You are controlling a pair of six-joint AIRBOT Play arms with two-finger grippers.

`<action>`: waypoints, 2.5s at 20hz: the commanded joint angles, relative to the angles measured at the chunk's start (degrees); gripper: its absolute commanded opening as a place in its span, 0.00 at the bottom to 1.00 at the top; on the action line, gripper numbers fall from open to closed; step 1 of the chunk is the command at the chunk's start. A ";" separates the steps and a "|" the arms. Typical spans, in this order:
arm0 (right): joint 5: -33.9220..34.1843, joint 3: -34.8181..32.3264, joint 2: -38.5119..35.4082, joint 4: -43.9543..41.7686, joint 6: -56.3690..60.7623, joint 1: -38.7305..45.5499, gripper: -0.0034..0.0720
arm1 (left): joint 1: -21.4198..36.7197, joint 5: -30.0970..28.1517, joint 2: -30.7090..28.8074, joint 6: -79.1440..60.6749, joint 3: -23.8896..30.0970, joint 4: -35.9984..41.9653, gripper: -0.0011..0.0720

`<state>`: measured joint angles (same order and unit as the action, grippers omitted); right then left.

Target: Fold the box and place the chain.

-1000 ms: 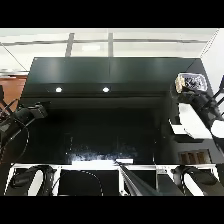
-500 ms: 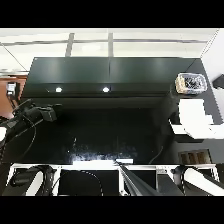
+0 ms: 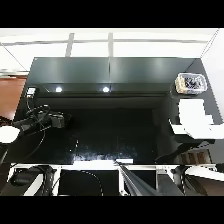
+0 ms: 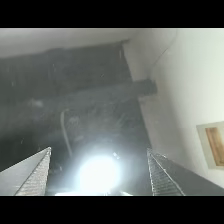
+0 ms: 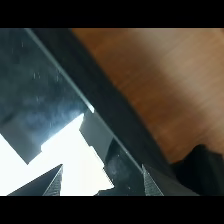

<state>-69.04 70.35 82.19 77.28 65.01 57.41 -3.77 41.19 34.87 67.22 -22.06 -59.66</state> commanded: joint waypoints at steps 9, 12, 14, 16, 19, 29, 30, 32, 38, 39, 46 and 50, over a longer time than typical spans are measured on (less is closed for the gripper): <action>-12.00 4.26 12.00 -9.53 -11.89 1.11 0.69 | -0.57 1.27 1.20 3.82 -0.07 -2.93 0.98; -11.89 4.70 12.41 -7.98 -12.07 -0.59 0.42 | -0.57 1.27 1.20 3.74 -0.07 -2.91 0.98; -12.17 4.70 12.41 -5.64 -11.47 -1.75 0.13 | -0.59 1.29 1.20 3.74 -0.07 -2.91 0.98; -13.25 4.70 12.41 -5.44 -11.08 -2.49 0.05 | -0.59 1.29 1.20 3.74 -0.07 -2.91 0.98; -17.09 4.61 12.39 -10.84 -10.80 -3.30 0.05 | -0.57 1.29 1.20 3.72 -0.07 -2.91 0.98; -12.96 -13.51 0.07 -41.68 -16.72 -21.53 0.05 | -0.76 0.85 1.18 1.97 -0.07 -1.09 0.98; -9.57 -16.13 -3.02 -42.75 -16.94 -25.18 0.05 | -0.76 0.87 1.18 1.95 -0.07 -0.76 0.98; -1.36 -22.71 -10.36 -45.77 -16.87 -33.07 0.05 | -0.76 1.16 1.18 1.97 -0.07 -0.52 0.98; 31.65 -48.92 -33.40 -60.96 -17.64 -56.78 0.06 | -2.82 1.95 1.46 -3.13 -0.07 4.04 0.98; 36.41 -52.17 -35.69 -63.08 -17.66 -61.02 0.06 | -4.09 1.84 1.95 -3.10 -0.07 4.83 0.98; 47.74 -56.57 -37.35 -64.22 -16.79 -81.11 0.06 | -7.10 9.44 17.25 -5.51 -5.03 21.40 0.98; 47.65 -56.57 -37.35 -64.22 -16.59 -82.29 0.06 | -6.38 17.88 32.54 -11.10 -12.83 28.30 0.98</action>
<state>-23.24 14.26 45.17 13.43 48.10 -22.63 -10.28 52.16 58.13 60.31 -30.39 -37.60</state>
